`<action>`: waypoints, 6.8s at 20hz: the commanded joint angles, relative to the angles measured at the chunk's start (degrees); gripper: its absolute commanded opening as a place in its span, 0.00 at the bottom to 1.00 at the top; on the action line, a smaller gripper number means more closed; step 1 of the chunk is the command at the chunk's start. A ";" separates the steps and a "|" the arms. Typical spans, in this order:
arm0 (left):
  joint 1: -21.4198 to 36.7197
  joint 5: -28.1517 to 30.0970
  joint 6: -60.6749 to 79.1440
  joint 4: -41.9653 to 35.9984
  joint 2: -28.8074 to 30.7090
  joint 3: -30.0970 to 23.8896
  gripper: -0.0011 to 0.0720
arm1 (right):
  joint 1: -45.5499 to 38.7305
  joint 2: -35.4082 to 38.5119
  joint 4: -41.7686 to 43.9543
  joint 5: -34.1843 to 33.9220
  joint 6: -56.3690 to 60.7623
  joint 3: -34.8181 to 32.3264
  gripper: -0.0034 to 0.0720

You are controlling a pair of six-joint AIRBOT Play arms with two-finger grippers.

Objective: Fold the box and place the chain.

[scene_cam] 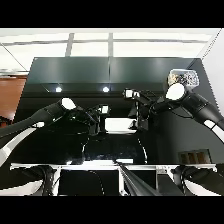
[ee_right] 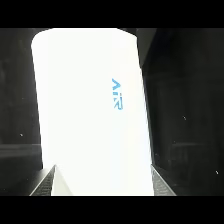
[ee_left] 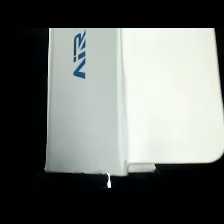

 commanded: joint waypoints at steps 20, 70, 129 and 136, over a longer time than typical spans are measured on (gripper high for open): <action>-0.02 -0.17 -0.02 -0.39 -0.04 0.04 0.57 | 1.07 -0.04 -0.94 -4.15 0.39 -2.73 0.44; -0.04 -0.37 -0.02 -0.39 -0.04 0.04 0.57 | 1.33 -0.02 -0.74 -0.02 6.25 -2.80 0.47; 2.56 0.24 -7.82 1.66 2.12 0.46 1.00 | -10.99 24.06 -21.70 -10.58 57.53 -10.34 0.07; -0.74 -1.01 -9.18 2.86 9.90 2.58 1.00 | -15.34 24.20 -21.75 -9.79 57.61 -10.49 0.07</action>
